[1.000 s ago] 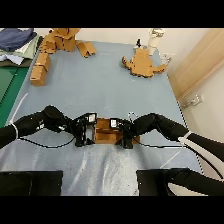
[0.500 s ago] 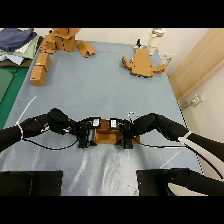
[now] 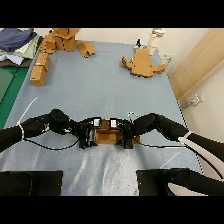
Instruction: Fold the box.
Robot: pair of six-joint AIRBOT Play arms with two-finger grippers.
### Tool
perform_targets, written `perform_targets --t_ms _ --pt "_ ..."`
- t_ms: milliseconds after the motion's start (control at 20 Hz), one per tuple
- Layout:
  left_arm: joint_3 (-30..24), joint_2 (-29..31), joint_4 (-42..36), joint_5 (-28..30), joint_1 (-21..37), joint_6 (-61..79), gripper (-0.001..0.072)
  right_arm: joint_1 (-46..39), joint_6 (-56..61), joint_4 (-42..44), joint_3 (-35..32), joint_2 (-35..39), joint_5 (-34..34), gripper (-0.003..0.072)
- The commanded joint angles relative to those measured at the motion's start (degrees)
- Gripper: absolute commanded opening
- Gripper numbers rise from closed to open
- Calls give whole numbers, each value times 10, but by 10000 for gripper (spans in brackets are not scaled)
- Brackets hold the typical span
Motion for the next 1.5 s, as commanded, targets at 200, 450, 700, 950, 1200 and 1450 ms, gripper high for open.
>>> perform_targets --t_ms 200,450,700,950,1200,1450 --pt "0 1 13 -16 1 -3 692 0 0 0 0 0 0 502" --pt "0 1 13 -16 1 -4 642 0 0 0 0 0 0 502" --pt "-1 1 13 -10 0 -5 643 0 0 0 0 0 0 502" --pt "-1 1 24 33 -23 -32 642 0 0 0 0 0 0 502" --pt "-1 1 26 50 -32 -43 642 0 0 0 0 0 0 502" --pt "-1 1 36 55 -32 -41 335 0 0 0 0 0 0 502"
